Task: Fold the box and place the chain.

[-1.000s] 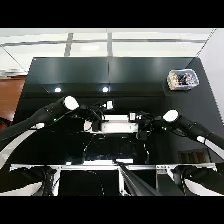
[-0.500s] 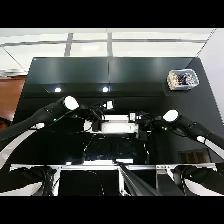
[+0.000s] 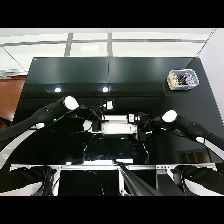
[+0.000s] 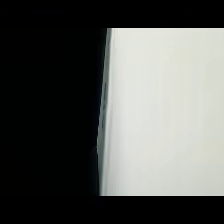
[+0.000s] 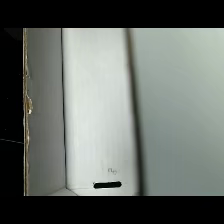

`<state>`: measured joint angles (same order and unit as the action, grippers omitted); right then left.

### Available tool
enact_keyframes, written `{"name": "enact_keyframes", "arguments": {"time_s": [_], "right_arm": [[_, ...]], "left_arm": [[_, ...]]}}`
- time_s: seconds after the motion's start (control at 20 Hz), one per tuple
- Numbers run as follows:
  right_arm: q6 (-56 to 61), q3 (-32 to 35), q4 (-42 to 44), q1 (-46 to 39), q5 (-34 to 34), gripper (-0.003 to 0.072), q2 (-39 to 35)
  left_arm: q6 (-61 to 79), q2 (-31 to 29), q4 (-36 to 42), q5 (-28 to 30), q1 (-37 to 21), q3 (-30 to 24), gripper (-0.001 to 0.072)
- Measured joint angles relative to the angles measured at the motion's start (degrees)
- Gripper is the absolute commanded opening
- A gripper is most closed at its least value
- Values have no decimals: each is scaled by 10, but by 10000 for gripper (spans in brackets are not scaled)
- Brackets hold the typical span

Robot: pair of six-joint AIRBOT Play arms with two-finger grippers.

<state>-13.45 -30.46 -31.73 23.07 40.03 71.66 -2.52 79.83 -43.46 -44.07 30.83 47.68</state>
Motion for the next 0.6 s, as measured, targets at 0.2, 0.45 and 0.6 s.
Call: {"name": "enact_keyframes", "arguments": {"time_s": [0.2, 0.45, 0.6], "right_arm": [[1, 0, 0, 1, -3, 658, 0], [2, 0, 0, 1, -6, 514, 0], [1, 0, 0, 1, -7, 441, 0]], "left_arm": [[0, 0, 0, 0, 0, 0, 28], [0, 0, 0, 0, 0, 0, 29], [-5, 0, 0, 5, 0, 1, 304]]}}
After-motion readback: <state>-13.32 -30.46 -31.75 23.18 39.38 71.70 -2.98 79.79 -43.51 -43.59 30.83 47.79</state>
